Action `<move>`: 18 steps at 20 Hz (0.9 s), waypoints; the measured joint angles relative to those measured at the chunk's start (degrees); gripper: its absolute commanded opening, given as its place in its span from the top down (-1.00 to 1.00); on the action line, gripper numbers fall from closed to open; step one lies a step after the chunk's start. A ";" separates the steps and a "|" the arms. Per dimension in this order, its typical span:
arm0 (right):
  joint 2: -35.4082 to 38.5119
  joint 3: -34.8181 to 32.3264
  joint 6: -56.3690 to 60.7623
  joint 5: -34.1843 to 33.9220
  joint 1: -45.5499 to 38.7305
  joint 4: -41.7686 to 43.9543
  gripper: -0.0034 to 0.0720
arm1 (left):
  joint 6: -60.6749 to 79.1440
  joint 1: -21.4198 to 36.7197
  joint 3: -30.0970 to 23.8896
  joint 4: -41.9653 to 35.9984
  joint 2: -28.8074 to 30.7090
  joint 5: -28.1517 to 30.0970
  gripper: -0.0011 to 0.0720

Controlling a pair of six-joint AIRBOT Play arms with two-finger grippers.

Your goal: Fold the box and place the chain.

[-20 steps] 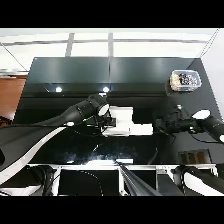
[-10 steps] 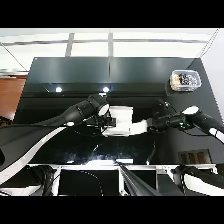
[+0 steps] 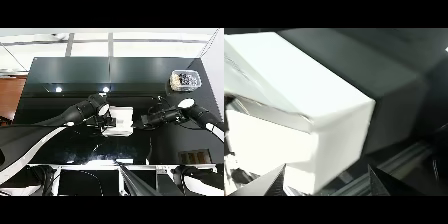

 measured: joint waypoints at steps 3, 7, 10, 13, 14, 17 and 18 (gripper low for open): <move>0.00 2.40 5.75 -2.95 4.15 -3.48 -0.69 | 0.00 -0.02 0.00 0.00 0.00 -0.02 0.90; 0.00 5.31 16.76 -7.41 10.62 -9.55 -0.41 | -0.02 -0.02 0.00 0.00 0.00 -0.07 0.90; 0.00 7.93 27.87 -10.36 15.54 -19.02 -0.41 | -0.04 -0.02 0.00 0.00 0.00 -0.13 0.90; 0.00 10.62 38.32 -12.52 19.43 -27.47 -0.39 | -0.02 -0.02 0.00 0.00 0.00 -0.13 0.90; 0.00 11.41 41.46 -13.14 20.37 -29.81 -0.39 | -0.02 0.00 0.00 0.00 0.00 -0.13 0.90; 0.00 13.11 49.46 -12.85 22.64 -36.09 -0.39 | 0.00 0.00 0.00 0.00 0.00 -0.13 0.90; 0.00 13.70 52.28 -12.35 23.74 -38.69 -0.39 | 0.00 0.00 0.00 -0.02 0.00 -0.13 0.90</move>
